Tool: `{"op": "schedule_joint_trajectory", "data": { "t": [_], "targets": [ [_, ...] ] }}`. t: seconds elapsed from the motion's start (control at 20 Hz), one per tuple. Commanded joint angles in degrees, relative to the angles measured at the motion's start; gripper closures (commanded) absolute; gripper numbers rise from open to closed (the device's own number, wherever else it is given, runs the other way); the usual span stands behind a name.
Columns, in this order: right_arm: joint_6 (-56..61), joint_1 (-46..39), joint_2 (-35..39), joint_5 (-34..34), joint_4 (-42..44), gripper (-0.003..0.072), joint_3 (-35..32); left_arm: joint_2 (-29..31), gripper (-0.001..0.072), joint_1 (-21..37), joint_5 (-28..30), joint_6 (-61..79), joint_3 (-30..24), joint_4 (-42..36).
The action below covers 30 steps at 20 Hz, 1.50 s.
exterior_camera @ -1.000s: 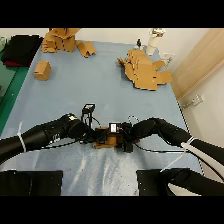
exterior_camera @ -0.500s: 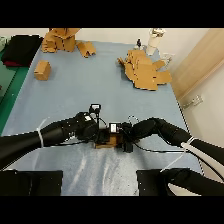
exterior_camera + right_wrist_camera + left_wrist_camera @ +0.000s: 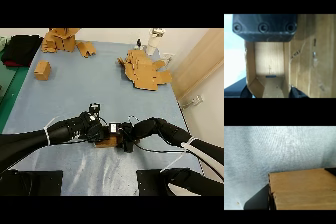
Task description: Fold the box.
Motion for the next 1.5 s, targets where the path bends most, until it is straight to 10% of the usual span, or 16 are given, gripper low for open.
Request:
{"op": "schedule_joint_trajectory", "data": {
  "t": [0.0,0.15,0.25,0.85,0.95,1.05,1.25,1.45],
  "targets": [
    [0.07,0.04,-0.04,0.0,0.2,0.0196,0.02,-0.04,0.0697,-0.04,-0.17,-0.2,0.09,-0.59],
    [0.07,0.04,-0.04,0.02,0.2,0.0196,0.02,0.2,0.0673,-0.04,-0.2,0.48,0.09,-1.14],
    [0.07,0.04,-0.04,0.0,0.2,0.0196,0.0,0.94,0.0175,0.04,-0.37,0.63,0.09,-1.22],
    [0.07,0.04,-0.04,0.0,0.2,0.0196,0.02,13.11,0.0168,0.07,-14.08,8.2,0.09,0.57],
    [0.07,0.04,-0.04,0.0,0.2,0.0196,0.02,14.8,0.021,0.07,-18.21,11.06,0.07,0.59],
    [0.07,0.04,-0.04,0.02,0.2,0.0196,0.02,15.23,0.0696,-0.04,-22.8,16.04,-0.07,0.55],
    [0.07,0.04,-0.04,0.0,0.2,0.0197,0.02,15.41,0.07,1.44,-22.12,32.33,-5.95,-1.42],
    [0.07,0.04,-0.04,0.0,0.2,0.0196,0.02,15.37,0.07,18.23,-14.71,69.2,-16.9,-19.45]
  ]
}}
